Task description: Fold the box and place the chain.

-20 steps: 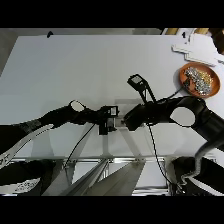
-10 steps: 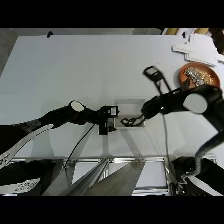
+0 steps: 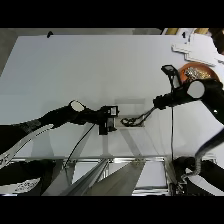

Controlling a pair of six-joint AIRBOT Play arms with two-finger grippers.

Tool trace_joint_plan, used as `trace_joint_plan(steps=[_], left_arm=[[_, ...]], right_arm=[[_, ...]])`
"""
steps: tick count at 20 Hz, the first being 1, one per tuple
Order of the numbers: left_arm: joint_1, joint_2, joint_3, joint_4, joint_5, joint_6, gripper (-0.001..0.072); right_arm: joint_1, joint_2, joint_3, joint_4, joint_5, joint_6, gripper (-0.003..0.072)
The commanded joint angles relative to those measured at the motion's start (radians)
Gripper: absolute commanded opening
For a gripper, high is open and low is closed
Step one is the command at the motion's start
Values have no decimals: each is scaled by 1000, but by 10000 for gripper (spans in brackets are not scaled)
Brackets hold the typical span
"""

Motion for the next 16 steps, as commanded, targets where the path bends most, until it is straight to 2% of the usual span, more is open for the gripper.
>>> trace_joint_plan(steps=[1,8,10,14,16], left_arm=[[0,0,1,0,0,0,141],[0,0,1,0,0,0,141],[0,0,1,0,0,0,141],[0,0,1,0,0,0,141],[0,0,1,0,0,0,141]], right_arm=[[21,-62,-7,-5,-32,-167,297],[21,-62,-35,22,-45,-1065,283],[14,-62,-73,57,-64,-1213,283],[-36,-62,-142,321,-101,-1461,282],[-38,-62,-150,352,-101,-1521,279]])
